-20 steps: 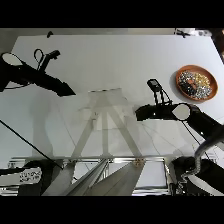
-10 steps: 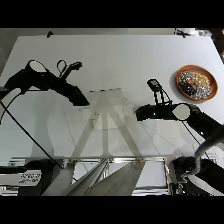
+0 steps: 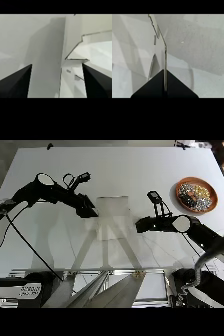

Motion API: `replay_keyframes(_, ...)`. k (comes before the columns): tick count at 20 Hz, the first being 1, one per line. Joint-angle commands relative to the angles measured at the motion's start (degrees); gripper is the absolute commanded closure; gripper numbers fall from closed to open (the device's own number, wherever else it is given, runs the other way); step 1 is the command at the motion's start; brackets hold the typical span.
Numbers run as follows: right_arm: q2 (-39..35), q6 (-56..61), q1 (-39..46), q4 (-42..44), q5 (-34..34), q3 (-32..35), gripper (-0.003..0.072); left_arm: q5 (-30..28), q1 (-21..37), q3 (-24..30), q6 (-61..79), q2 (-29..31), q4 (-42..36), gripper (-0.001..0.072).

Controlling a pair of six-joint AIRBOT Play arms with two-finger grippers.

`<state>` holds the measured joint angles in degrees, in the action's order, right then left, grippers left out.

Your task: Fold the box and place the chain.

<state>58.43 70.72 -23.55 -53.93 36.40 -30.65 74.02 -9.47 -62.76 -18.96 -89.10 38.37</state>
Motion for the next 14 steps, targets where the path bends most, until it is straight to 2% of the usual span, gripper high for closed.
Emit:
replay_keyframes(1,0.04,0.0,-0.07,-0.02,0.2,0.02,0.0678,3.19,3.82,0.02,0.74,0.42,-0.61,0.0013)
replay_keyframes(3,0.02,0.02,-0.07,0.0,0.2,0.02,0.0678,4.13,5.14,0.0,0.76,0.85,-0.63,0.0013)
replay_keyframes(6,0.04,1.49,-0.07,-0.02,0.2,0.02,0.0678,2.89,3.43,0.02,1.27,0.66,-1.22,0.0013)
replay_keyframes(11,0.04,1.49,-0.07,0.0,0.66,0.02,0.0678,-5.86,-1.53,0.0,3.8,0.46,-1.62,0.0013)
replay_keyframes(14,0.04,1.51,-0.07,0.02,1.01,0.02,0.0678,-8.31,-2.78,0.02,4.66,-1.03,-1.53,0.0013)
